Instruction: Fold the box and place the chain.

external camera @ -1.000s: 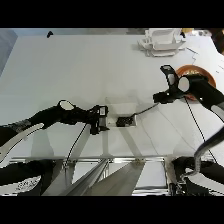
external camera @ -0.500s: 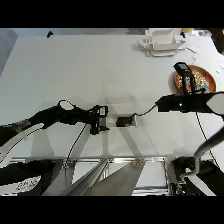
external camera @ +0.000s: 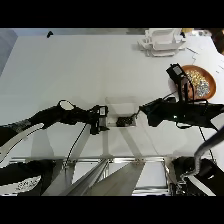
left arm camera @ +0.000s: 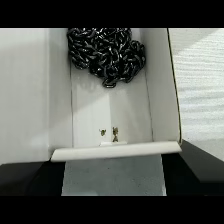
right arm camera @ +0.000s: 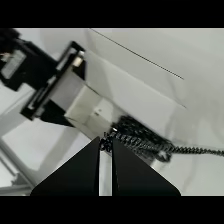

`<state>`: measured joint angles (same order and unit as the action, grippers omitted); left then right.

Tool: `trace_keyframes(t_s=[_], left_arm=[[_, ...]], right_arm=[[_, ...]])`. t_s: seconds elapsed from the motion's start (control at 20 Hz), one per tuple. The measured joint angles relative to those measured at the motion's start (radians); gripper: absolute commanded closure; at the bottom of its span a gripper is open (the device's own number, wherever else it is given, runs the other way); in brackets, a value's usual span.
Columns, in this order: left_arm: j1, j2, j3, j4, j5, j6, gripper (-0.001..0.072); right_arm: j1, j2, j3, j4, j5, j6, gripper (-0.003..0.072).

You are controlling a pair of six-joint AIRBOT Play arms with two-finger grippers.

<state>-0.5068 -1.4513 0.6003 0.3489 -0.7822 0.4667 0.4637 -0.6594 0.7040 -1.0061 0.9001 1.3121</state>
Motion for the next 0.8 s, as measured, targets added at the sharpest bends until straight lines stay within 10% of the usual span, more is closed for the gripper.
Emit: trace_keyframes(t_s=[0.8], left_arm=[[0.000, 0.000, 0.000, 0.000, 0.000, 0.000, 0.0438]], right_arm=[[0.169, -0.024, -0.002, 0.121, -0.126, -0.177, 0.0669]])
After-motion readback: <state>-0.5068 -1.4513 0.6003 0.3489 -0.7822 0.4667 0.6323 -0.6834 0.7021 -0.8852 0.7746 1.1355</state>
